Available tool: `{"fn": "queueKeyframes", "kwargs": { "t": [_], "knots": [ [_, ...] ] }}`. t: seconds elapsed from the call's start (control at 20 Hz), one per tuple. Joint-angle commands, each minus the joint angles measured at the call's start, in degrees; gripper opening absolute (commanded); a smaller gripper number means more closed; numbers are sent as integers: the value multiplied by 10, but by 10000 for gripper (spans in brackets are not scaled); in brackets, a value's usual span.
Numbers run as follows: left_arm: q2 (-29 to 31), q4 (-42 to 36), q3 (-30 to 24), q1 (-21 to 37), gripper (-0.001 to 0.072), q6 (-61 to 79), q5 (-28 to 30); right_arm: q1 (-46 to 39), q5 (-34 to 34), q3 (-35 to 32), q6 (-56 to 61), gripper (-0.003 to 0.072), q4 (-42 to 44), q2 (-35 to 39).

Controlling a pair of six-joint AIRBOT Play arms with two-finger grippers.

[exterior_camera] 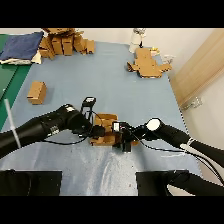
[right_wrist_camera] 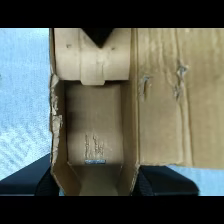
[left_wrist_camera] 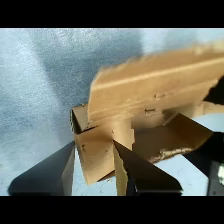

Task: Fold the box.

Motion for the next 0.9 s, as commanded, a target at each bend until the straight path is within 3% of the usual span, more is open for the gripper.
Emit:
{"fn": "queueKeyframes", "kwargs": {
  "t": [0.0, 0.1, 0.45, 0.75, 0.85],
  "knots": [
    [-46, 78, 52, -31, 386, -68, -79, 0, 0, 0, 0, 561, 0, 0],
    [-62, 101, 63, -41, 386, -95, -101, 0, 0, 0, 0, 562, 0, 0],
    [-69, 111, 68, -56, 386, -140, -96, 0, 0, 0, 0, 562, 0, 0],
    [-72, 47, 68, -50, 386, -154, -54, 0, 0, 0, 0, 561, 0, 0],
    [-83, 30, 68, -47, 386, -154, -65, 0, 0, 0, 0, 562, 0, 0]
  ]
}}
